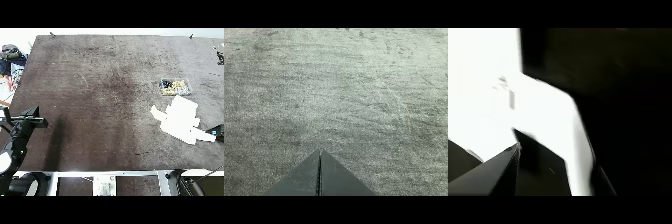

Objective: Fold the box and place the chain.

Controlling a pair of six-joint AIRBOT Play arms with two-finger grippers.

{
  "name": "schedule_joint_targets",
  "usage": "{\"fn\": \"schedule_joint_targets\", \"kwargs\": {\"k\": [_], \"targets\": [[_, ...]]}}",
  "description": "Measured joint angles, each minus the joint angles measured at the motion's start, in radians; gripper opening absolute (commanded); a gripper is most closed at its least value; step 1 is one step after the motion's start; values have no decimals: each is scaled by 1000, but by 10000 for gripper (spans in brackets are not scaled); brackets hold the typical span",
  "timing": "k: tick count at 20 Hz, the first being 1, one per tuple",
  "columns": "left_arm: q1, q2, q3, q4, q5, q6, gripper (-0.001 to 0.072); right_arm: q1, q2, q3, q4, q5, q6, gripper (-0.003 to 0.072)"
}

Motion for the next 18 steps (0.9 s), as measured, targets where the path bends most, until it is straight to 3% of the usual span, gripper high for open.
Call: {"fn": "schedule_joint_targets", "kwargs": {"k": [1,3,5,13,18], "targets": [[0,0,0,0,0,0,11,2,-17,-9,31,8,-23,213],[0,0,0,0,0,0,11,5,-50,-27,78,18,-64,210],[0,0,0,0,0,0,11,6,-72,-46,110,29,-103,10],[0,0,0,0,0,0,11,45,-62,-68,215,122,-202,8],[0,0,0,0,0,0,11,250,-50,-76,358,185,-205,7]]}}
